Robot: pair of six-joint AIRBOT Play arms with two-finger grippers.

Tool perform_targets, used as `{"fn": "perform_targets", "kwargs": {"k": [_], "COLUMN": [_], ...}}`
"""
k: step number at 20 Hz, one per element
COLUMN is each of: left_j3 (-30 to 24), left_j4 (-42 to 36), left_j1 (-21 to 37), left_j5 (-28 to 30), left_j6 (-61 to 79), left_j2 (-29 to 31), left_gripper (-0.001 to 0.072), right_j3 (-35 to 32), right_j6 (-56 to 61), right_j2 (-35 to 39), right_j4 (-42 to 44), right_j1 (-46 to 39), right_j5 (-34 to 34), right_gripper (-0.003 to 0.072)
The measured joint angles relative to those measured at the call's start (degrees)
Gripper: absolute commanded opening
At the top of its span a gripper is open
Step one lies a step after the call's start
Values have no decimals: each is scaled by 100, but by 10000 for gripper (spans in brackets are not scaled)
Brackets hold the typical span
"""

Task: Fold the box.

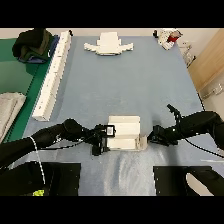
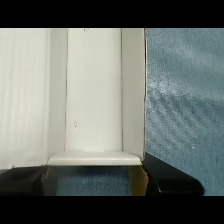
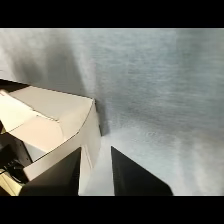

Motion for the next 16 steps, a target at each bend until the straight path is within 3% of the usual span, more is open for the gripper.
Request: {"fn": "perform_targets", "kwargs": {"k": [1, 2, 3, 5, 12, 16], "left_j3": [0, 0, 0, 0, 0, 0], "left_j4": [0, 0, -2, 0, -2, -2], "left_j1": [0, 0, 0, 0, 0, 0], "left_j5": [0, 0, 0, 0, 0, 0], "left_j6": [0, 0, 0, 0, 0, 0], "left_j2": [0, 0, -2, 0, 0, 0], "left_gripper": [446, 446, 446, 446, 446, 446], "right_j3": [31, 50, 63, 83, 149, 431], "right_j6": [-7, -17, -35, -55, 59, 697], "right_j2": [55, 90, 116, 131, -389, -695], "right_j4": [31, 70, 81, 118, -9, -579], "right_j1": [17, 48, 114, 356, 1655, 2328], "right_j5": [-26, -31, -17, 101, 999, 1370], "right_gripper": [351, 528, 547, 505, 475, 475]}}
